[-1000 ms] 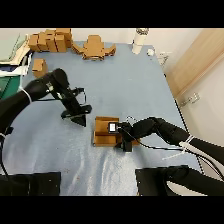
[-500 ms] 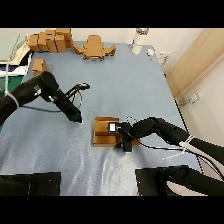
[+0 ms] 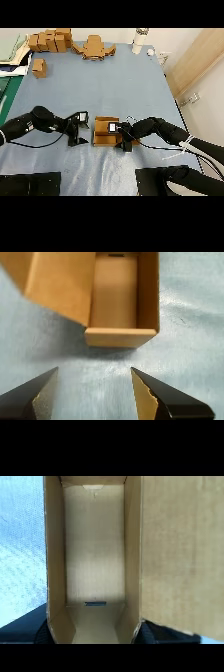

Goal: Fold the box.

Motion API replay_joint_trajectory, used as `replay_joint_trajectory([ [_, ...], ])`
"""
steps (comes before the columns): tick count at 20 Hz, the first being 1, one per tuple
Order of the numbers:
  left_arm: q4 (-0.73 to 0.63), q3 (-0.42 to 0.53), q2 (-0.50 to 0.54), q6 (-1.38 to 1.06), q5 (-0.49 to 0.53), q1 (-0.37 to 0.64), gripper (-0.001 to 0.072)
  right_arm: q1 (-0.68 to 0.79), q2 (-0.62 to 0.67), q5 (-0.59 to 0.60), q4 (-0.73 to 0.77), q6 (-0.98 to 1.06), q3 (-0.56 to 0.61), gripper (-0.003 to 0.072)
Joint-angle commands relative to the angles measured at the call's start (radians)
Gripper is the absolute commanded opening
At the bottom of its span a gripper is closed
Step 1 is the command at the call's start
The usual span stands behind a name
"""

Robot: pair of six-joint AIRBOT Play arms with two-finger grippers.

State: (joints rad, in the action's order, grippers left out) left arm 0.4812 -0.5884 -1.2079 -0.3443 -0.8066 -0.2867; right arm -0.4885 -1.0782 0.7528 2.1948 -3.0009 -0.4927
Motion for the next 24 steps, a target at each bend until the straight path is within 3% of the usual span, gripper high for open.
replay_joint_trajectory([
  [1, -0.136, 0.039, -0.024, -0.127, 0.124, -0.079, 0.0688, 0.0, 0.0, 0.0, 0.0, 0.0, 0.0, 0.0521],
  [7, -0.134, 0.01, -0.065, -0.066, 0.107, -0.131, 0.0687, 0.0, 0.0, 0.0, 0.0, 0.0, 0.0, 0.0521],
  [12, 0.003, 0.01, -0.063, 0.026, 0.101, -0.122, 0.0686, 0.0, 0.0, 0.0, 0.0, 0.0, 0.0, 0.0521],
  [24, -0.067, 0.01, -0.039, 0.058, 0.059, -0.16, 0.0687, 0.0, 0.0, 0.0, 0.0, 0.0, 0.0, 0.0521],
])
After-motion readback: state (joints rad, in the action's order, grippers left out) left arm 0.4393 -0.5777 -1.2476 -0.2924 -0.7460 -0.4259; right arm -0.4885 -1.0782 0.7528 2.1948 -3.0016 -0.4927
